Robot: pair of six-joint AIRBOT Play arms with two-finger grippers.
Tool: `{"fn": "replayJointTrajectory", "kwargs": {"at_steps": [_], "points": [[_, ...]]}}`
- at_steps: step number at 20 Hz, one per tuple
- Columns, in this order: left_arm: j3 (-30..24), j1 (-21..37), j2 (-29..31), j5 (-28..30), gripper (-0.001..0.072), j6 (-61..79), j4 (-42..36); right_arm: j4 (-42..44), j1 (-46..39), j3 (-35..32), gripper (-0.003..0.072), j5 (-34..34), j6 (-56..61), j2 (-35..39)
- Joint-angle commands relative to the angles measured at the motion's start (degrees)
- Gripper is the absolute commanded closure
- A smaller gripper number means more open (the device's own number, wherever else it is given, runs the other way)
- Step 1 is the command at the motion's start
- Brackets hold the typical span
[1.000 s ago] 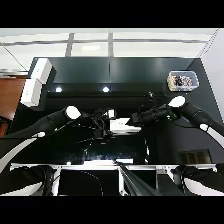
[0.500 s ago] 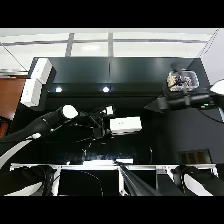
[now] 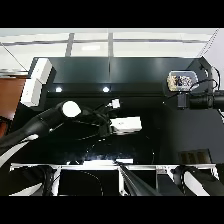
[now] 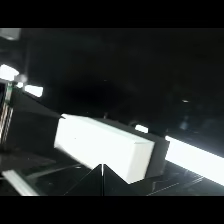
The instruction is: Fold the box and place the chain.
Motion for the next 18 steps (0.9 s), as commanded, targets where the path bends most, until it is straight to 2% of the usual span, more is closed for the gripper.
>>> {"fn": "replayJointTrajectory", "kwargs": {"at_steps": [1, 6, 15, 18], "points": [[6.03, -3.23, -6.36, 0.79, 0.0006, -4.2, 0.24, -4.2, -1.49, 0.04, 0.0677, -2.56, 0.48, 0.24], [10.69, -3.91, -11.06, 0.79, 0.0006, -4.22, 0.74, -5.33, -7.32, 0.04, 0.0678, -3.1, 0.96, 0.24], [11.15, -3.69, -12.31, -3.98, 0.0006, -5.57, 2.4, -5.22, -7.52, 0.04, 0.0679, -4.07, 0.98, 0.24], [11.15, -3.72, -12.31, -3.85, 0.0007, -5.57, 2.58, -5.22, -7.52, 0.04, 0.068, -4.09, 0.98, 0.24]]}}
